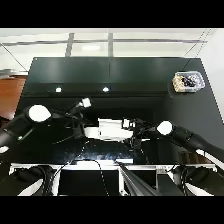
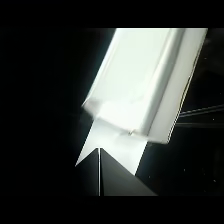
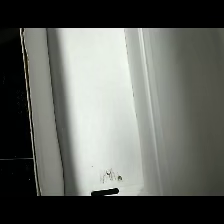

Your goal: Fold the box and place the chain.

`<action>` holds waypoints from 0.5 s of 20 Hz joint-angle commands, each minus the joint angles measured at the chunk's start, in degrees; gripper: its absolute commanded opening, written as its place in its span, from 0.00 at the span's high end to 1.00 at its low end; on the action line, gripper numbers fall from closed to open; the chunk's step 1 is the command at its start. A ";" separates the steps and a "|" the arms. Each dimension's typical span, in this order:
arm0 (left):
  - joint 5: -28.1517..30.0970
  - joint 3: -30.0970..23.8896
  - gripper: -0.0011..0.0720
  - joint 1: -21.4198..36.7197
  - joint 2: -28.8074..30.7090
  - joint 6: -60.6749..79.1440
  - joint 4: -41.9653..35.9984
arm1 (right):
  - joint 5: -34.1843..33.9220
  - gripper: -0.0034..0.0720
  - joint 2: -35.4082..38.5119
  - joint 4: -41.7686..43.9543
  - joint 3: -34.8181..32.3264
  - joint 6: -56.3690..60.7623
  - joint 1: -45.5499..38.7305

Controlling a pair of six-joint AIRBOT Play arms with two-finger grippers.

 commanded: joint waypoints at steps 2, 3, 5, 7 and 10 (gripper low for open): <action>-6.19 0.00 0.95 11.43 5.42 -19.08 3.04 | 0.04 0.40 0.00 0.00 -0.02 0.02 0.04; -6.91 -0.76 0.95 14.51 5.25 -25.42 3.04 | 0.04 0.40 0.00 0.00 -0.02 0.02 0.04; -6.88 -4.04 0.95 19.98 5.01 -37.22 3.02 | 0.07 0.40 0.00 0.00 -0.04 0.02 0.04; -8.02 -8.81 0.95 23.98 4.33 -47.82 2.84 | 0.07 0.40 0.00 0.00 -0.02 0.04 0.04; -8.98 -15.74 0.94 25.38 2.03 -51.47 -1.86 | 0.09 0.40 0.00 0.00 -0.04 0.02 0.04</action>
